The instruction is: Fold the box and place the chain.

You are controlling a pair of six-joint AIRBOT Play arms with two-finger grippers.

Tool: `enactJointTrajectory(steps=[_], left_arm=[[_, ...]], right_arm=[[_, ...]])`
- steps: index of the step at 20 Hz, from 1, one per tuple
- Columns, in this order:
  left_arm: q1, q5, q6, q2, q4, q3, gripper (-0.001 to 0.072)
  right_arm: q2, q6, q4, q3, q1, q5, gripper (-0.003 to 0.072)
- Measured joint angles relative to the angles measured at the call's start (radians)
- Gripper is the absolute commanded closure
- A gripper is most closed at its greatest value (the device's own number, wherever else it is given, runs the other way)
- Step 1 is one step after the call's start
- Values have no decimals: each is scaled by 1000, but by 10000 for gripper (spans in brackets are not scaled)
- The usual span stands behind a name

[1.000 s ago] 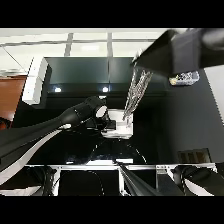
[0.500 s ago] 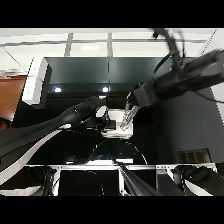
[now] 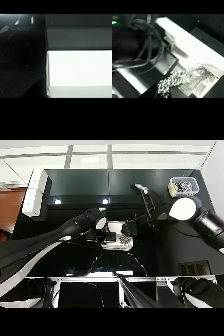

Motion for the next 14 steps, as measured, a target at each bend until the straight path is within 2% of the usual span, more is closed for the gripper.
enactJointTrajectory(steps=[1,2,3,7,13,14], left_arm=[[0,0,0,0,0,0,682],[0,0,0,0,0,0,682],[0,1,0,0,0,0,682],[0,14,-2,0,0,0,681],[0,31,-1,0,-1,2,673],[0,34,-1,0,-1,7,552]], right_arm=[[0,0,0,-26,4,-31,648],[0,0,-2,-43,7,-48,459],[0,0,-4,-56,9,-62,418],[8,-1,-21,-82,-19,-63,420],[119,-6,-146,-89,-171,68,420],[141,-8,-167,-89,-194,95,420]])
